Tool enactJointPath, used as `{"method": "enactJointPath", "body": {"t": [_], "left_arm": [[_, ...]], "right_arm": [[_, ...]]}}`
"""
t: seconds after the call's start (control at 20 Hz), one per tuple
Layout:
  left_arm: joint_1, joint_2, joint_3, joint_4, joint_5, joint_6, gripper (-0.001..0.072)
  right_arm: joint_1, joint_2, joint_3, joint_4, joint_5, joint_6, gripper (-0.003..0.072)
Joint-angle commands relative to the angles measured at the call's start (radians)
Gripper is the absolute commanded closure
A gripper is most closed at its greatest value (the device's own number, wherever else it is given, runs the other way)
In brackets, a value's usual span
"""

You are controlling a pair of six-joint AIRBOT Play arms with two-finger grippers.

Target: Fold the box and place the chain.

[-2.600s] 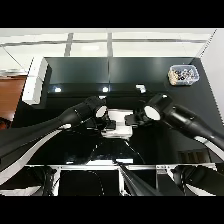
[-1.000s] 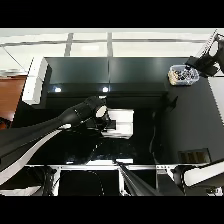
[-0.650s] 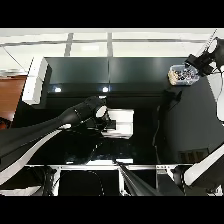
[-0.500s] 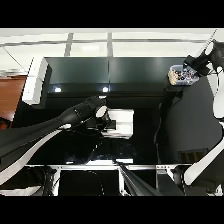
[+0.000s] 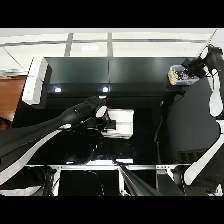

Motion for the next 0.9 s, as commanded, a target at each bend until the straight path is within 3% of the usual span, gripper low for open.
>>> {"method": "enactJointPath", "body": {"t": [0.0,0.5,0.85], "left_arm": [[0.001,0.0,0.0,0.0,-0.002,0.0,0.0682],[0.0,0.0,0.0,-0.001,-0.005,0.0,0.0682],[0.001,0.0,0.0,-0.001,-0.006,0.0,0.0682]], "right_arm": [[0.0,0.033,0.001,-0.005,0.034,-0.027,0.0669],[0.0,0.32,0.001,0.02,0.055,-0.264,0.0669],[-0.005,0.536,0.001,0.198,0.138,-0.42,0.0669]]}}
